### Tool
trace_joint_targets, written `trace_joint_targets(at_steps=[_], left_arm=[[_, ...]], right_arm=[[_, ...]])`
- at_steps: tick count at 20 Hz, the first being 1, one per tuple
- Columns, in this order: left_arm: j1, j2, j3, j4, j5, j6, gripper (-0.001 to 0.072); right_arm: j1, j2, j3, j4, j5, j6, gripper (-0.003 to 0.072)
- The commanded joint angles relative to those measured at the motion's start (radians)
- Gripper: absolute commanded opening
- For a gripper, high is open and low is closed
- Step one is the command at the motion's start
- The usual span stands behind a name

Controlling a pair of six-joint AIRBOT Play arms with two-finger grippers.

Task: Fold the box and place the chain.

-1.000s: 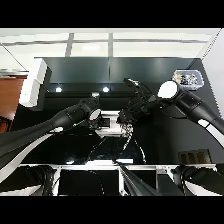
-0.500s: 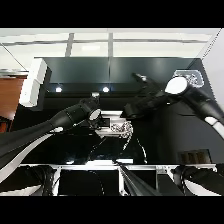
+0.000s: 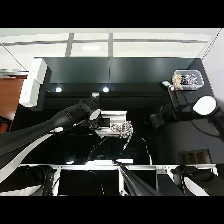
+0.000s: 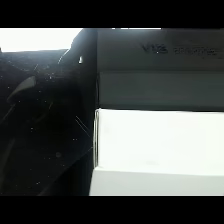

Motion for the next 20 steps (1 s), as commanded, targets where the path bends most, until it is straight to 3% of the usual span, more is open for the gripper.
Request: trace_joint_targets(at_steps=[1,3,4,6,8,12,20], left_arm=[[0.001,-0.001,0.000,0.000,0.000,0.000,0.0035],[0.001,-0.001,0.000,0.000,0.000,0.000,0.0034],[0.000,-0.001,0.000,0.000,0.001,0.000,0.0034],[0.001,-0.001,0.000,0.000,0.000,0.000,0.0034],[0.000,-0.001,0.000,0.000,0.000,0.000,0.0034],[0.001,-0.001,0.000,0.000,0.000,0.000,0.0034],[0.001,-0.001,0.000,0.000,0.001,0.000,0.0034]], right_arm=[[0.070,-0.029,-0.113,-0.011,-0.189,-0.277,0.0713],[0.140,-0.085,-0.114,-0.014,-0.205,-0.563,0.0712],[0.167,-0.108,-0.116,0.011,-0.272,-0.672,0.0709],[0.194,-0.158,-0.116,0.174,-0.378,-0.894,0.0706],[0.193,-0.190,-0.116,0.286,-0.377,-1.100,0.0706],[0.194,-0.204,-0.116,0.389,-0.271,-1.240,0.0706],[0.198,-0.254,-0.116,0.440,-0.301,-1.347,0.0706]])
